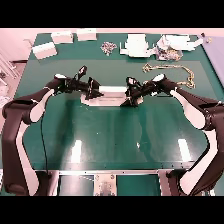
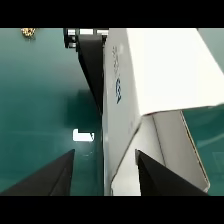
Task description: Fold the box and place the chain.
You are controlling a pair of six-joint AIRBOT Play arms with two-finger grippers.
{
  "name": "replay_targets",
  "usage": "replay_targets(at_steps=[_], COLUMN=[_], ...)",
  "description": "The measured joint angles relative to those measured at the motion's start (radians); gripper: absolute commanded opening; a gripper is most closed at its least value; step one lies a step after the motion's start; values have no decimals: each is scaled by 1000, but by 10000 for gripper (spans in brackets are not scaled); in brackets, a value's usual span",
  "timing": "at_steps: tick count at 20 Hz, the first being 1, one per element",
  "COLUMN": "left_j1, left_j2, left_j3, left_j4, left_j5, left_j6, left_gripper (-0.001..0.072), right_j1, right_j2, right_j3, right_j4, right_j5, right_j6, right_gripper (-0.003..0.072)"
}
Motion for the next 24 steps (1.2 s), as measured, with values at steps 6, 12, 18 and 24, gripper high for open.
replay_targets(at_steps=[6,12,18,24], left_j1=[36,115,135,130], left_j2=[47,98,171,406], left_j3=[0,11,-8,-260], left_j4=[-11,-19,-22,-10], left_j5=[-53,-202,-293,-81], left_j6=[12,-1,-56,-50], left_gripper=[476,12,10,10], right_j1=[0,0,0,0], right_j2=[0,0,0,0], right_j3=[0,0,0,0], right_j4=[0,0,0,1], right_j5=[0,1,1,1], right_j6=[0,0,0,0], right_gripper=[507,507,507,507])
